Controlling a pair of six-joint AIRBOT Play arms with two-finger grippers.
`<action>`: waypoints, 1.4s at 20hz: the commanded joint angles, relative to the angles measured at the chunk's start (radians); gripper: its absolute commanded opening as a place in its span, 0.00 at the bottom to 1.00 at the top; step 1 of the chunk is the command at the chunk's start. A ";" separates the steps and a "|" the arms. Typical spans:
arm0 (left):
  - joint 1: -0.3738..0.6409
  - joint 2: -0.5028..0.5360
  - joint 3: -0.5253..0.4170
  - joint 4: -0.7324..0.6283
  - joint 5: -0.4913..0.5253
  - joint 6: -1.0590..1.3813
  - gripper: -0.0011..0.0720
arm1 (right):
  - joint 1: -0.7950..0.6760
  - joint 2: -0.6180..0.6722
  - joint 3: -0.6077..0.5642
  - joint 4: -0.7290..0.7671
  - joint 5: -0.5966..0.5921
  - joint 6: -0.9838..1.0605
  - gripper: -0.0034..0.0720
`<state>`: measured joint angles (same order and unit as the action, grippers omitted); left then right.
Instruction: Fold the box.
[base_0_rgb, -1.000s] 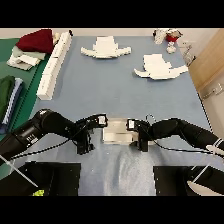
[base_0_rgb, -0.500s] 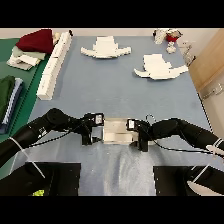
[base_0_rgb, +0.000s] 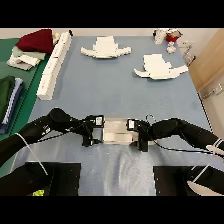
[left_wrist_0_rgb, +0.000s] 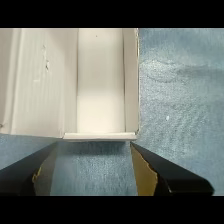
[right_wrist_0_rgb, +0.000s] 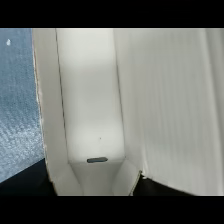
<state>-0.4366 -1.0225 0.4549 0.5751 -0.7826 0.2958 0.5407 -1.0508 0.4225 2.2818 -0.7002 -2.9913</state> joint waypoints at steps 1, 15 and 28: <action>-0.010 -0.040 0.000 -0.037 -0.013 0.056 0.97 | 0.001 0.000 0.000 0.000 0.000 0.000 0.75; -0.063 -0.133 0.000 -0.122 0.052 0.050 0.97 | 0.001 0.000 0.000 0.000 0.000 0.000 0.75; -0.063 -0.133 0.000 -0.073 0.048 -0.009 0.75 | 0.001 0.001 0.000 0.000 0.000 0.000 0.75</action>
<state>-0.4995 -1.1545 0.4553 0.4858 -0.7269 0.2955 0.5411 -1.0508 0.4225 2.2814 -0.7002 -2.9929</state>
